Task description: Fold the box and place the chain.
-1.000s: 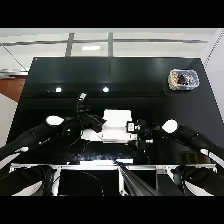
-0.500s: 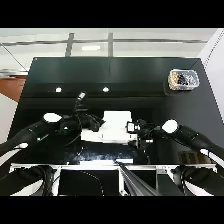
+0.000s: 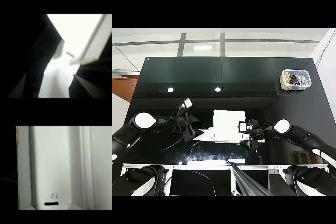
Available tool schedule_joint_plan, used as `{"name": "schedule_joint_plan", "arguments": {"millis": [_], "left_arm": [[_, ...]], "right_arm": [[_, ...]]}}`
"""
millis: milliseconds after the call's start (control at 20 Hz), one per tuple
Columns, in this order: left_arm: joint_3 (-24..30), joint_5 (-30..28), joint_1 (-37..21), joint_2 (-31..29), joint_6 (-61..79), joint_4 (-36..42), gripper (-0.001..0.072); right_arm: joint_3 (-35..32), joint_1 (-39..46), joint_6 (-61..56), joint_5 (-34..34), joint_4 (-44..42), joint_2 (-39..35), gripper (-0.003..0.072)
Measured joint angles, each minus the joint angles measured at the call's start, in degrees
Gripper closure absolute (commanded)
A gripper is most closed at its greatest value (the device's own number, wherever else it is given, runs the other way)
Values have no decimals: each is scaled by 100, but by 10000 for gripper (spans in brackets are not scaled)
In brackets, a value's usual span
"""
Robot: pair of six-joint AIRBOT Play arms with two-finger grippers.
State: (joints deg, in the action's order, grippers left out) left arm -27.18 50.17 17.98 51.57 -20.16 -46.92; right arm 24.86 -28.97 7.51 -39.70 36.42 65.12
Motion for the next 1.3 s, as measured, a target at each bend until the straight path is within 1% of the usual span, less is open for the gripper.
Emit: {"name": "schedule_joint_plan", "arguments": {"millis": [100,200,500,600,650,700,950,1000,1100,1200,1250,1300], "left_arm": [[9,214,136,-57,437,-341,23],[11,212,247,35,850,-332,23],[11,175,358,603,2251,273,26],[11,15,376,734,2564,544,40],[11,-74,391,789,2682,671,87],[11,-122,424,850,2815,774,167],[11,-212,619,1069,3289,1036,176],[11,-190,640,1091,3338,1056,208],[11,-170,671,1132,3392,1091,364],[11,-168,688,1158,3427,1099,380],[11,-170,704,1172,3440,1121,416],[11,-173,728,1180,3442,1143,505]], "right_arm": [[0,0,0,-13,2,0,154],[0,-2,0,-15,-2,0,154],[0,-2,0,-59,-17,0,154],[0,-2,2,-85,-20,0,154],[0,-2,0,-92,-22,0,154],[0,-2,2,-101,-24,0,154],[0,-2,0,-111,-37,0,154],[0,-2,0,-114,-37,0,154],[0,-2,2,-120,-37,0,154],[0,-2,2,-122,-39,0,154],[0,-2,2,-122,-39,0,154],[0,-2,2,-120,-39,0,154]]}}
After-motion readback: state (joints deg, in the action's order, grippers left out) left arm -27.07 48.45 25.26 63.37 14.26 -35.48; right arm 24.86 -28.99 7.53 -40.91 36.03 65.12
